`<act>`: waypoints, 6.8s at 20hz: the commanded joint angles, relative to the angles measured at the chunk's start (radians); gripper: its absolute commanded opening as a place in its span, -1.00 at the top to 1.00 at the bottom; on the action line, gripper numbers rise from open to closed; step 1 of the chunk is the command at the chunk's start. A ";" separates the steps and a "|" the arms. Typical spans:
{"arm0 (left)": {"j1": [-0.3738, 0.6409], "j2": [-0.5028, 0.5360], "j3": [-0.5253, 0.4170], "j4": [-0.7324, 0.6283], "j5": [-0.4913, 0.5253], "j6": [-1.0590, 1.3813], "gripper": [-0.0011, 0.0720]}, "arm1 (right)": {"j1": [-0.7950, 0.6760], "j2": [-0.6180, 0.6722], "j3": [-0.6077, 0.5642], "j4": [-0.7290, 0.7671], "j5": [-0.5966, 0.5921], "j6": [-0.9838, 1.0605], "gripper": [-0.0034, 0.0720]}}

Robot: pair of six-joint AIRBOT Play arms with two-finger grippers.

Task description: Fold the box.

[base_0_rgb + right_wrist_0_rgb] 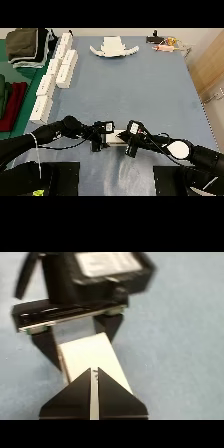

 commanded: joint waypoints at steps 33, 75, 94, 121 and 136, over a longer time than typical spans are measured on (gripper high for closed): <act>0.000 0.000 0.000 0.000 0.000 0.001 -0.42 | 0.040 -0.084 -0.076 0.167 -0.039 -0.082 0.84; 0.000 0.000 0.000 0.000 0.001 0.002 -0.42 | -0.522 -0.214 0.504 -1.094 0.763 0.896 0.89; 0.414 0.190 0.029 0.221 0.197 -0.660 -0.42 | -0.603 -0.239 0.629 -0.976 0.921 1.170 0.89; 0.717 -0.270 0.484 0.752 0.170 -1.268 -0.42 | -0.603 -0.240 0.629 -0.950 0.764 1.168 0.89; 0.718 -0.420 0.583 0.752 0.344 -1.281 -0.42 | -0.603 -0.240 0.629 -0.950 0.763 1.168 0.89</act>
